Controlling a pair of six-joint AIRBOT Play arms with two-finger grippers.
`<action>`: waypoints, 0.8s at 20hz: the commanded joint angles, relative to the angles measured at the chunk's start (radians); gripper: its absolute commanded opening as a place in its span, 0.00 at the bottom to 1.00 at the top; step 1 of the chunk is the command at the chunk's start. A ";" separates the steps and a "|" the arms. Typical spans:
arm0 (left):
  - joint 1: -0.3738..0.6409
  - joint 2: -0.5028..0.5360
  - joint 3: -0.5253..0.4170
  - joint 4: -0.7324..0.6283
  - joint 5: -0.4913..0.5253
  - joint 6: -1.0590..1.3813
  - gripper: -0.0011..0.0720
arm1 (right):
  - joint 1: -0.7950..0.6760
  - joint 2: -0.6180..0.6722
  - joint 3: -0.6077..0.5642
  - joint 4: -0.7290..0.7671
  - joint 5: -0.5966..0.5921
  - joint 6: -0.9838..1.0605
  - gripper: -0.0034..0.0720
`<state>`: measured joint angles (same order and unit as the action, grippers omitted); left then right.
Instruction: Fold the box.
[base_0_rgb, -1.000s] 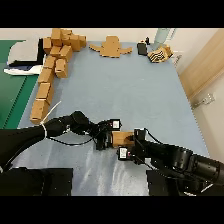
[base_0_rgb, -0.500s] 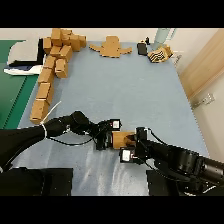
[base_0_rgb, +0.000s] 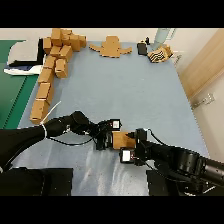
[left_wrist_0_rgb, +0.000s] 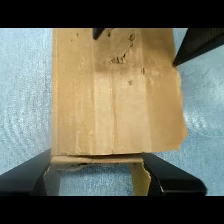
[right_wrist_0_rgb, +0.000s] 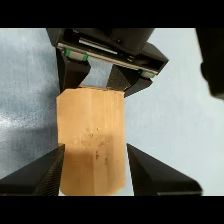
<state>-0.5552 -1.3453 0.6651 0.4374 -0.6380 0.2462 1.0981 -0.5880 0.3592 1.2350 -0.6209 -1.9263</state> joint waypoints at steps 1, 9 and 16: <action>0.000 0.001 0.000 0.000 0.000 0.000 0.73 | -0.002 -0.027 0.000 0.008 0.000 0.000 0.82; 0.000 0.001 0.000 0.000 0.001 0.000 0.73 | -0.002 -0.082 0.000 -0.031 0.020 0.024 0.82; 0.000 0.001 0.000 0.000 0.001 0.000 0.73 | -0.002 -0.121 0.000 -0.077 0.021 0.031 0.61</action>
